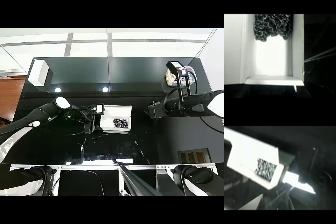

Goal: Fold the box and place the chain.

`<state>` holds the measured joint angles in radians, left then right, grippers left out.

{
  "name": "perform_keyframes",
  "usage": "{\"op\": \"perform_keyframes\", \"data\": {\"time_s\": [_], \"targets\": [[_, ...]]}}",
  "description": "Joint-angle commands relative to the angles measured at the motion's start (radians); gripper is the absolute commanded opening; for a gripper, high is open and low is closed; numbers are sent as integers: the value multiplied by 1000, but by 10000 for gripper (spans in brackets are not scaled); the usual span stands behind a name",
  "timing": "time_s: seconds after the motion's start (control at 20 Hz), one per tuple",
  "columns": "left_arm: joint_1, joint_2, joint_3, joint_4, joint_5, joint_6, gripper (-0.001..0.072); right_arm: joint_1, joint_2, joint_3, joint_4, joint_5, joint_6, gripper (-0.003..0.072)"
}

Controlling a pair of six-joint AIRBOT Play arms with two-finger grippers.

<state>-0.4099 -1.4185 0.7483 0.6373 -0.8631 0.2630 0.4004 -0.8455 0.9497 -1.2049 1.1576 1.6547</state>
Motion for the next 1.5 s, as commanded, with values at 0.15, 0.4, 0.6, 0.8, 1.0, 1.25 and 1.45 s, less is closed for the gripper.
{"op": "perform_keyframes", "data": {"time_s": [0.15,0.4,0.6,0.8,1.0,1.25,1.45], "targets": [[-9,-1,0,-61,-9,-8,346,0,-103,-89,83,-401,53,720],[-9,-1,0,-61,-9,-8,347,29,-330,-87,228,-600,-71,720],[-9,-1,0,-61,-9,-8,347,90,-373,-84,224,-563,-425,717],[-9,-1,0,-61,-9,-8,348,96,-355,-14,225,-380,-862,717],[-9,-1,0,-61,-9,-8,348,102,-356,17,227,-256,-1036,717],[-9,-1,0,-61,-9,-8,348,109,-379,-5,238,-147,-1185,717],[-9,-1,0,-61,-9,-8,348,108,-379,-6,273,-146,-1283,717]]}}
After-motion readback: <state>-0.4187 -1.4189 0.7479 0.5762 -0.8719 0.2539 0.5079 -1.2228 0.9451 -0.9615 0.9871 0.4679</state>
